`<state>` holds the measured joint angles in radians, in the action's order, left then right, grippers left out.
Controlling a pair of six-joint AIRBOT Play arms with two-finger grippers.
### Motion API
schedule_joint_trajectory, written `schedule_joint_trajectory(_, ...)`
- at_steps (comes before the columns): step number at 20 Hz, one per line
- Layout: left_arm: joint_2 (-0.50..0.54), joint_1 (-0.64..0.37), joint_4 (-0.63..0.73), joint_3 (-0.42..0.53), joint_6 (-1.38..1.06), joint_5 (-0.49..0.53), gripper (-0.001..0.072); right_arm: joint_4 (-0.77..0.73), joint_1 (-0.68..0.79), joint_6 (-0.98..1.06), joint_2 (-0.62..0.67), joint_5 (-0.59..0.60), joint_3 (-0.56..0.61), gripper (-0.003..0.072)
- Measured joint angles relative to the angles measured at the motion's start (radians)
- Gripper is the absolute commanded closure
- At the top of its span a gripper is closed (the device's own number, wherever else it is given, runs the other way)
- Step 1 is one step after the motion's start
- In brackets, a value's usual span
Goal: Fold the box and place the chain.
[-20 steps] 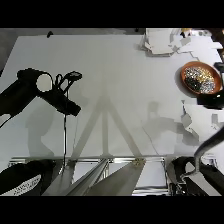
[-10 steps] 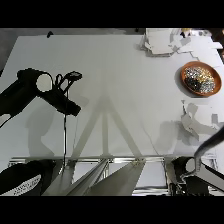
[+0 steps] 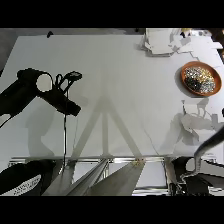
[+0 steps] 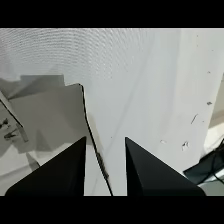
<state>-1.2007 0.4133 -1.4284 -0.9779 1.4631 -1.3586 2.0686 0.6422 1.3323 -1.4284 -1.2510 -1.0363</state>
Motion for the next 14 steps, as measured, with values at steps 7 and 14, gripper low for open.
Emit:
schedule_joint_trajectory(7,0.000,0.000,0.000,0.000,0.000,0.000,0.0699,-0.027,-0.015,-0.029,-0.064,-0.026,0.000,0.0673)
schedule_joint_trajectory(14,0.000,0.000,0.000,0.000,0.000,0.000,0.0699,-0.297,-0.199,-0.074,0.112,-0.024,0.074,0.0675)
